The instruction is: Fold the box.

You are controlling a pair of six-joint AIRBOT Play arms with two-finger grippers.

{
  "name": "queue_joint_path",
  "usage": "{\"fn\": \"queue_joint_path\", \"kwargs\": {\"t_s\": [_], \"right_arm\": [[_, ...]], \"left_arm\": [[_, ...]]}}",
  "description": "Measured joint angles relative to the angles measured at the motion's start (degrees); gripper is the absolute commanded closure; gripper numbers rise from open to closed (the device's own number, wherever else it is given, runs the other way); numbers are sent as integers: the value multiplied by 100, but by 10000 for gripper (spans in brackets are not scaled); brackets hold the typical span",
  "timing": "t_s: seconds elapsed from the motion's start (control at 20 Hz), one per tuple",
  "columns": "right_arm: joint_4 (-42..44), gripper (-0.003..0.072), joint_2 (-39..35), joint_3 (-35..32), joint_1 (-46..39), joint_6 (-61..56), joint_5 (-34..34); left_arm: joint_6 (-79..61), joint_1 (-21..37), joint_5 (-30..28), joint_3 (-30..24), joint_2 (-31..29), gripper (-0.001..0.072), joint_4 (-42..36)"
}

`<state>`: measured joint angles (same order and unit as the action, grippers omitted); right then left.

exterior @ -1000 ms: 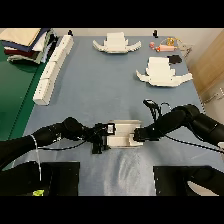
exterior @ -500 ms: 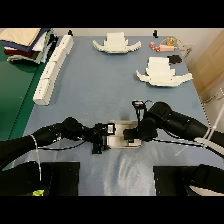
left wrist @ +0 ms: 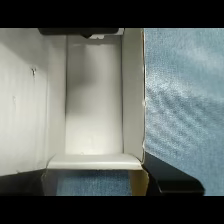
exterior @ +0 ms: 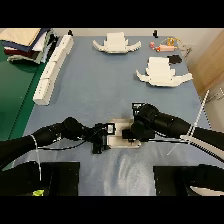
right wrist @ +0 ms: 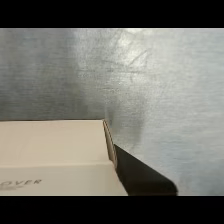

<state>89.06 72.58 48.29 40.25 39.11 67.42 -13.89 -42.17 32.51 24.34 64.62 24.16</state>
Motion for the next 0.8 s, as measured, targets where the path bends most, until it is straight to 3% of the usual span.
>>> {"fn": "queue_joint_path", "kwargs": {"t_s": [0.05, 0.1, 0.35, 0.4, 0.5, 0.55, 0.8], "right_arm": [[-46, 607, 26, 0, 2, -33, 7], [-105, 683, 39, 0, 2, -72, 33], [-181, 683, 74, 7, 11, -133, 31], [-181, 660, 76, 7, 11, -129, 31], [-188, 352, 85, 0, 13, -105, 22], [-166, 310, 72, 2, 11, -52, 17], [-35, 310, -221, 20, 13, 122, 72]], "left_arm": [[2, 0, -4, 0, 0, 188, -2], [2, 0, -2, 0, 0, 188, 2], [0, 0, -2, 0, 0, 188, 7], [0, 0, 0, 0, 0, 188, 4], [4, 0, 4, 0, 0, 188, 2], [4, 0, 2, 0, 2, 188, 0], [-7, 0, 17, 0, 0, 188, 4]]}}
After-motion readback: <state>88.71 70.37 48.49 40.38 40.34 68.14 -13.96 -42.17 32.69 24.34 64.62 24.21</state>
